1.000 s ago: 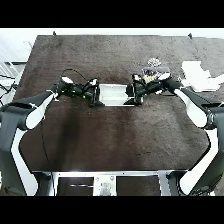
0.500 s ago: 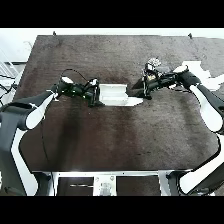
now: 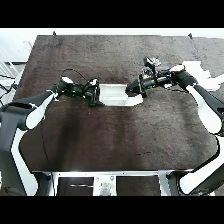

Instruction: Fold the box and place the chain.

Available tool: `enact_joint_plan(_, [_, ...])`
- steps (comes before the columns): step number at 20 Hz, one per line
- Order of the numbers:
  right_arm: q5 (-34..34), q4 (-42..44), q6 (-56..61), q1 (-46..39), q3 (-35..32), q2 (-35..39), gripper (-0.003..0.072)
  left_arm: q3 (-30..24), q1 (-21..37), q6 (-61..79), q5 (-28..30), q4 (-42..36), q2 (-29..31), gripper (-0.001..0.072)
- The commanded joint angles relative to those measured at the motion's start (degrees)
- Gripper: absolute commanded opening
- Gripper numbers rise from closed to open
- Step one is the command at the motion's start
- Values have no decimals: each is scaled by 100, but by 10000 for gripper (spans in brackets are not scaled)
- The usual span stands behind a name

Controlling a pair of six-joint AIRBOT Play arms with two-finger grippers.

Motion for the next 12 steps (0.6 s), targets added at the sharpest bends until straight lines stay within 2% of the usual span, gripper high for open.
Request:
enact_joint_plan(1, [-1198, 107, 234, 168, -9, -31, 15, 2, 2, 0, 0, 0, -4, 491])
enact_joint_plan(3, [-1587, 114, 234, 127, -7, -118, 15, 2, 2, 0, -2, 0, -4, 491])
enact_joint_plan(12, [-1744, 109, 321, 136, 2, -566, 15, 2, 2, 0, 0, 0, -4, 490])
